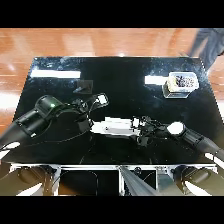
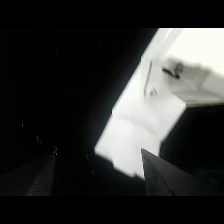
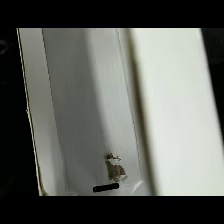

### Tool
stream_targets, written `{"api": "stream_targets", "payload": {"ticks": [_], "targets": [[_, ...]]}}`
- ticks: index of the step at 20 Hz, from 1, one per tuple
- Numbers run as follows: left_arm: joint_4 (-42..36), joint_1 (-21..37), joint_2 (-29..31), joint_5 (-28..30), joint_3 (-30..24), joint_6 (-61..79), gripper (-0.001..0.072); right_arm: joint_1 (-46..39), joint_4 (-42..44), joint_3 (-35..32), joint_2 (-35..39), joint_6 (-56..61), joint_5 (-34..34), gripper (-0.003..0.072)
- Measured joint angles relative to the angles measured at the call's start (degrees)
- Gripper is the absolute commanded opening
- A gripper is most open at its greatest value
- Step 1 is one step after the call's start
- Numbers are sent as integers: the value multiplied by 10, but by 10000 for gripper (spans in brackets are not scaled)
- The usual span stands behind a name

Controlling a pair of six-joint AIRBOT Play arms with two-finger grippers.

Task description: Fold the box and place the chain.

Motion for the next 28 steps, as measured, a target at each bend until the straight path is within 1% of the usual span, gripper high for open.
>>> {"api": "stream_targets", "payload": {"ticks": [2, 3, 6, 8, 10, 11, 12, 13, 14, 15, 16, 18, 19, 23, 26, 28], "targets": [[-23, 8, 20, 9, -18, -25, 616, 0, 0, 0, 0, 0, 0, 620], [-45, 15, 31, 4, -32, -32, 616, 0, 0, 0, 0, 0, 0, 620], [-139, 45, 70, -28, -82, -19, 616, 0, 0, 0, 0, 0, 0, 620], [-193, 78, 101, -51, -117, -9, 616, 0, 0, 0, 0, 0, 0, 620], [-253, 113, 130, -62, -154, -1, 616, 0, 0, 0, 0, 0, 0, 620], [-289, 125, 142, -68, -172, 4, 600, 0, 0, 0, 0, 0, 0, 620], [-321, 130, 149, -65, -186, 10, 502, 0, 0, 0, 0, 0, 0, 620], [-354, 128, 156, -62, -198, 17, 290, 0, 0, 0, 0, 0, 0, 621], [-376, 121, 160, -63, -205, 20, 39, 0, 0, 0, 0, 0, 0, 620], [-393, 108, 163, -63, -211, 25, 20, 0, 0, 0, 0, 0, 0, 620], [-407, 92, 165, -68, -215, 28, 20, 0, 0, 0, 0, 0, 0, 620], [-426, 51, 168, -106, -221, 32, 21, 0, 0, 0, 0, 0, -1, 620], [-432, 28, 168, -136, -222, 34, 22, 0, 0, 0, 0, 0, -1, 620], [-446, -63, 159, -315, -225, 35, 22, 0, 0, 0, 0, 0, -1, 620], [-450, -99, 142, -424, -226, 33, 21, 0, 0, 0, 0, 0, -1, 620], [-450, -109, 130, -468, -226, 32, 21, 0, 0, 0, 0, 0, -1, 620]]}}
